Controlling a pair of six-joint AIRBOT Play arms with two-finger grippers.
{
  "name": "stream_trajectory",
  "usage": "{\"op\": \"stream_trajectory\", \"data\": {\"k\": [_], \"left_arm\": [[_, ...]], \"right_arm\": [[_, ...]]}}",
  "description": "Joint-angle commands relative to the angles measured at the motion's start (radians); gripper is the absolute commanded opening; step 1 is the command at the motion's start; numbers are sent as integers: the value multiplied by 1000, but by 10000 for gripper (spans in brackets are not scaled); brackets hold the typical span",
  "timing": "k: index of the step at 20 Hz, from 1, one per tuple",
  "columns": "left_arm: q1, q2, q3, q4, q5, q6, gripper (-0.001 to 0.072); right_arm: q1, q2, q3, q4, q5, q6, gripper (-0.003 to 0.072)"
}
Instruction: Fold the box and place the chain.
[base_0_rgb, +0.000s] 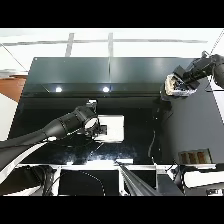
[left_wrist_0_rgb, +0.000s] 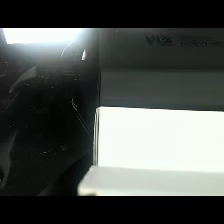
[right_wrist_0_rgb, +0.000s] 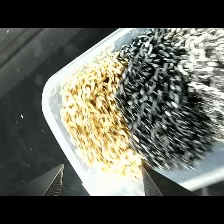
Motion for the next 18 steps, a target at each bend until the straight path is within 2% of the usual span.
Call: {"op": "stream_trajectory", "data": {"k": [1,9,18], "left_arm": [[1,0,0,-1,0,1,31],[2,0,0,0,0,1,31],[1,0,0,0,0,1,32]], "right_arm": [[-19,-79,30,105,14,15,538],[-23,-98,30,107,71,63,538],[-63,-90,95,133,-67,60,538]]}}
